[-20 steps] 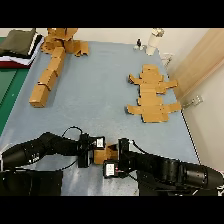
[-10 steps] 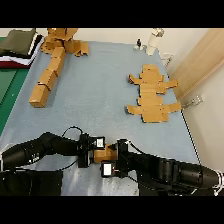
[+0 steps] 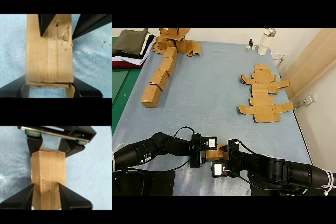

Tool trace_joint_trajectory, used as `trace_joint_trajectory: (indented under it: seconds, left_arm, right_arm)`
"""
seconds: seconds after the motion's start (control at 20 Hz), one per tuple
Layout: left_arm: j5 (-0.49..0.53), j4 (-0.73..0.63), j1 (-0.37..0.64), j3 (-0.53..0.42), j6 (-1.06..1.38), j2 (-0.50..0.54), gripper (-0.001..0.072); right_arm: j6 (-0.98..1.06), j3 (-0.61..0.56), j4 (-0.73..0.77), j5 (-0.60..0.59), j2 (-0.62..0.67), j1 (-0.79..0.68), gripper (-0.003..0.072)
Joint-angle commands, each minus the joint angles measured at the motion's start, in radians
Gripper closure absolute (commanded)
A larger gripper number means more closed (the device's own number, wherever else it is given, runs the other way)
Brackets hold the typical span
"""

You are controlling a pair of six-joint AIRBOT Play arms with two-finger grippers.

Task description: Fold the box.

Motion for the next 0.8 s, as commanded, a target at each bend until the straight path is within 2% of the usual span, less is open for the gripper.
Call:
trace_joint_trajectory:
  seconds: [0.0, 0.25, 0.4, 0.75]
  left_arm:
    - [0.0, 0.0, 0.0, 0.0, 0.0, 0.0, 0.0234]
    - [0.001, 0.0, 0.0, 0.0, 0.0, 0.0, 0.0233]
    - [0.0, 0.0, 0.0, 0.0, 0.0, 0.0, 0.0234]
    - [0.0, 0.0, 0.0, 0.0, 0.0, 0.0, 0.0234]
  right_arm:
    - [0.0, 0.001, 0.0, -0.002, -0.001, 0.003, 0.0255]
    - [0.0, 0.016, 0.0, -0.002, 0.031, 0.003, 0.0258]
    - [0.0, 0.035, -0.029, -0.005, 0.048, 0.002, 0.0318]
    - [0.001, 0.038, -0.106, -0.005, 0.049, 0.002, 0.0319]
